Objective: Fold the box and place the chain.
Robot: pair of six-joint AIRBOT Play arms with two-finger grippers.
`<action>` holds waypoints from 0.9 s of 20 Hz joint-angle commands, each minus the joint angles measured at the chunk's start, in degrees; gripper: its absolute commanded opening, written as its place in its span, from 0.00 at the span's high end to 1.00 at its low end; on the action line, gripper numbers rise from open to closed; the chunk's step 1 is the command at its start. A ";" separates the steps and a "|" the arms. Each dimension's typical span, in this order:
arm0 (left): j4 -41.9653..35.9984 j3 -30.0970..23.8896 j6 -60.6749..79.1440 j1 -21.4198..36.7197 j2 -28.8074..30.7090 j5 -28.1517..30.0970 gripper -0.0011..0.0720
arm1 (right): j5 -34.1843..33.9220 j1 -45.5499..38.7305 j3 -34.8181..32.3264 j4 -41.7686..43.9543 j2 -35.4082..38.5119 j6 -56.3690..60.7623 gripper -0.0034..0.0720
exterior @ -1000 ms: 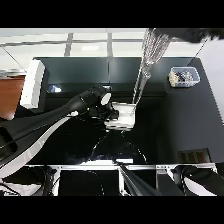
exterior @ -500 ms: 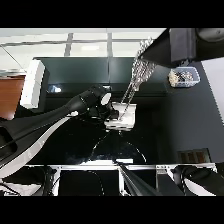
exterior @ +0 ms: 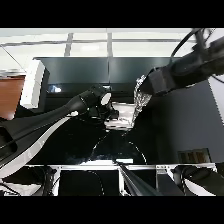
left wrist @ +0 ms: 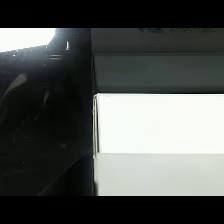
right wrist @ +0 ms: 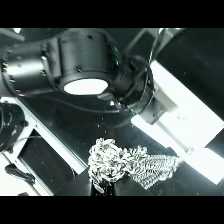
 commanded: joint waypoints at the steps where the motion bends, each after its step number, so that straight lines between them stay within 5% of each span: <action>1: 0.02 0.02 0.00 0.04 0.02 0.00 0.95 | -3.23 0.90 -4.98 -0.04 0.07 0.00 0.93; 9: 0.02 0.02 0.00 0.04 0.02 0.00 0.95 | -4.70 0.96 -13.73 -3.48 0.04 -0.28 0.93; 18: 0.02 0.02 0.00 0.04 0.02 -0.02 0.95 | -7.06 0.46 -6.47 -3.30 2.21 -0.24 0.93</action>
